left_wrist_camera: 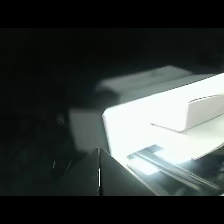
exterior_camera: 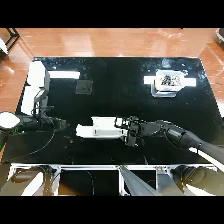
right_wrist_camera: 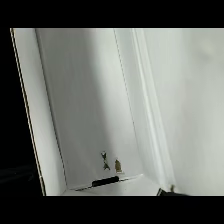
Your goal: Fold the box and place the chain.
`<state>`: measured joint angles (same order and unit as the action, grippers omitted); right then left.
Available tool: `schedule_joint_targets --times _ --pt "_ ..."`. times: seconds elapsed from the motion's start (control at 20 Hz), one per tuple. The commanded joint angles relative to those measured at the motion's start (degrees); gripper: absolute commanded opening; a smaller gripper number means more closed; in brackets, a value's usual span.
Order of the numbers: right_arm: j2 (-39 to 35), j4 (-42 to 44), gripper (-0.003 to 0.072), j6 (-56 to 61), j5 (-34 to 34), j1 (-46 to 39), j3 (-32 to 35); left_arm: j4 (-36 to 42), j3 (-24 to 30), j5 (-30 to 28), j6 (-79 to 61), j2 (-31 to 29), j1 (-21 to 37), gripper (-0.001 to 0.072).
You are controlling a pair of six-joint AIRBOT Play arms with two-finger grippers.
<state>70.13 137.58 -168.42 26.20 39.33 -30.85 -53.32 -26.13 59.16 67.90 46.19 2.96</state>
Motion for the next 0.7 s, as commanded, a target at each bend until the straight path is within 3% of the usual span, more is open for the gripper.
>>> schedule_joint_targets --times 0.0,0.35,0.5,0.55,0.6,0.65 --pt "0.04 0.22 0.0249 0.44 -0.02 0.07 -0.02 4.31 3.39 -0.9 7.48 3.72 2.75 0.0026" --pt "0.04 0.2 0.025 0.42 0.0 0.07 -0.02 11.41 3.8 -1.53 7.15 16.98 -4.63 0.0027" --pt "0.04 0.2 0.025 0.42 0.0 0.07 -0.02 14.6 3.8 -6.49 6.97 20.55 -10.29 0.003" --pt "0.04 0.2 0.025 0.44 0.0 0.07 -0.02 15.23 3.8 -7.39 7.19 20.9 -11.23 0.0079" --pt "0.04 0.2 0.025 0.44 0.0 0.07 -0.02 15.34 3.8 -7.67 7.17 20.92 -11.67 0.0199" --pt "0.04 0.2 0.025 0.42 0.0 0.07 -0.02 15.34 3.8 -7.5 7.17 20.92 -11.63 0.0225"
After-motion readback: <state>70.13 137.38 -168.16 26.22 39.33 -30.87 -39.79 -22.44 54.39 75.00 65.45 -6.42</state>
